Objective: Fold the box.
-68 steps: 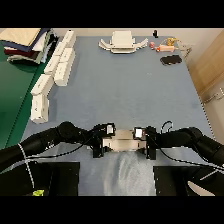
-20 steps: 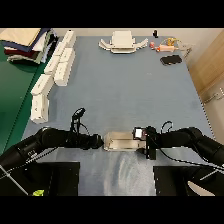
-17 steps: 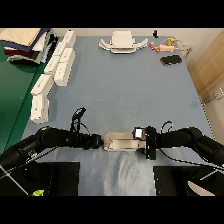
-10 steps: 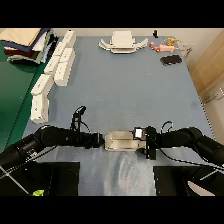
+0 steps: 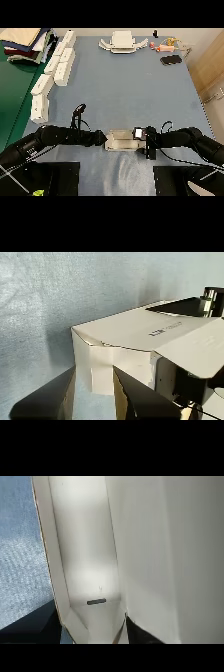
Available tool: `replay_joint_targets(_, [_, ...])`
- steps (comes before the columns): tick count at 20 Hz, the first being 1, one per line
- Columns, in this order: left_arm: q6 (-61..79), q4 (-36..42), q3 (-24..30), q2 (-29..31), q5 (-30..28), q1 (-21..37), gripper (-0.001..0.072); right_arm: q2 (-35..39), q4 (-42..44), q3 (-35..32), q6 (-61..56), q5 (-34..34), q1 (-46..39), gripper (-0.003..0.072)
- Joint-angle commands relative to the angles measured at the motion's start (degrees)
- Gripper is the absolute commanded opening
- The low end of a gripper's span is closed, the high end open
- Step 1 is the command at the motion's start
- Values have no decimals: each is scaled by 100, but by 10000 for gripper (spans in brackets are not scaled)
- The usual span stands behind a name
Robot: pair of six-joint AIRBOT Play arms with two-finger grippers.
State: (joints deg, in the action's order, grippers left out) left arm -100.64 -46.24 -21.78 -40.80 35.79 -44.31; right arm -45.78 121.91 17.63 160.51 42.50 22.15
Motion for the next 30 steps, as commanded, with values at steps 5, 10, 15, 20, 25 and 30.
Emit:
replay_joint_targets(5, [-142, -243, -726, -1012, 205, -466, 371, 2, 0, 2, -2, 0, -2, 463])
replay_joint_targets(10, [-1886, -1816, -1652, -2083, 872, -1241, 370, 2, 2, 2, -2, 0, -2, 463])
replay_joint_targets(15, [-3659, -3377, -2686, -2693, 2094, -1838, 370, 2, 2, 2, -2, 0, -2, 464])
replay_joint_targets(20, [-4878, -4301, -3552, -3316, 3259, -2304, 369, 2, 2, 2, -2, 0, -2, 463])
replay_joint_targets(25, [-5233, -4540, -4072, -4000, 3709, -2538, 369, 2, 2, 2, -2, 0, -2, 463])
replay_joint_targets(30, [-5464, -4535, -4135, -4135, 3576, -2535, 358, 2, 0, 2, -2, 0, -2, 464])
